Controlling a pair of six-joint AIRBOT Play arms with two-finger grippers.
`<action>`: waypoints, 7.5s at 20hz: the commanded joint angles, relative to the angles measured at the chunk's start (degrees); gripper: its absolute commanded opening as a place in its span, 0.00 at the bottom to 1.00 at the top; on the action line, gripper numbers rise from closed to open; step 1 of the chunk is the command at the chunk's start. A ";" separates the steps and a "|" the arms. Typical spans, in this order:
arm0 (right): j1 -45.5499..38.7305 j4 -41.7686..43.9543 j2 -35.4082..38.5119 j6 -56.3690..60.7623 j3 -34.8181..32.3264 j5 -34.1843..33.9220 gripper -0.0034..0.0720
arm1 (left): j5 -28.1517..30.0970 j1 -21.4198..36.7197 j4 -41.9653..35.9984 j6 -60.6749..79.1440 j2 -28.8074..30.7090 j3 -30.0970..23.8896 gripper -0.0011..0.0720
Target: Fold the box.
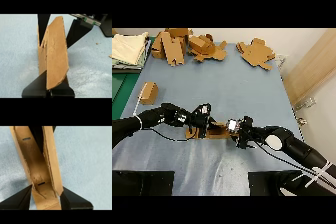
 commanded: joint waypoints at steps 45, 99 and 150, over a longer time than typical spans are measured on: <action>-17.05 32.85 -17.77 -45.75 4.28 15.96 0.75 | -0.02 0.02 -0.02 -0.92 -0.02 -0.02 0.03; -13.14 26.51 -17.75 -45.13 4.28 12.74 0.61 | 0.00 0.02 -0.04 -1.07 -0.02 -0.02 0.03; -13.14 26.97 -15.28 -40.44 4.28 15.98 0.84 | -12.83 11.98 29.14 -73.64 12.63 -0.02 0.49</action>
